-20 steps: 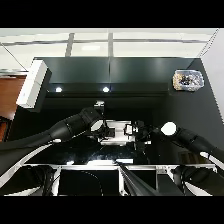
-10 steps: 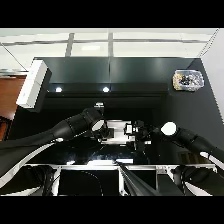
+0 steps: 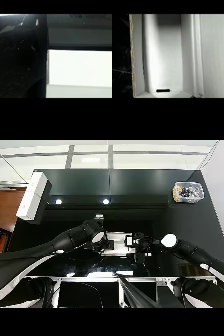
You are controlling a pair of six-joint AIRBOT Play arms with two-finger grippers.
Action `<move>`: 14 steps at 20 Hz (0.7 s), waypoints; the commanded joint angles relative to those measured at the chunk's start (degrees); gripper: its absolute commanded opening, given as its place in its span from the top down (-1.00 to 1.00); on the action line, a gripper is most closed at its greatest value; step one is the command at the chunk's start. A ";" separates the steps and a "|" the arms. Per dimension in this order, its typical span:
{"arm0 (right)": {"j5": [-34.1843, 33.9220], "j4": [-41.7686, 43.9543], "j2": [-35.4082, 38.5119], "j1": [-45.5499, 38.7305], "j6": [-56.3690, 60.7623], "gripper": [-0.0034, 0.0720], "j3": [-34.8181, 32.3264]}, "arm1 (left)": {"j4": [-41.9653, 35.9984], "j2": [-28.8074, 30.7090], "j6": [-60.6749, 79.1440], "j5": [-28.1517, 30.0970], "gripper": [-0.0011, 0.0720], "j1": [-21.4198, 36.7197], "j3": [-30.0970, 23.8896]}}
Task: Fold the box and place the chain.
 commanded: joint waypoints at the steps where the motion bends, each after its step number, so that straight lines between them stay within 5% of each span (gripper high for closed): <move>1: 1.51 0.04 0.31 0.04 1.90 -0.94 0.02 | -0.02 -0.04 0.31 -0.11 0.89 -0.02 0.07; 8: 7.67 -17.51 9.53 -0.22 12.52 -0.93 0.96 | -0.04 -0.02 0.28 -1.42 0.89 -0.02 0.07; 14: 7.15 -17.42 9.55 0.15 11.13 -0.72 0.94 | -0.07 -0.02 0.28 -1.49 0.89 -0.02 0.07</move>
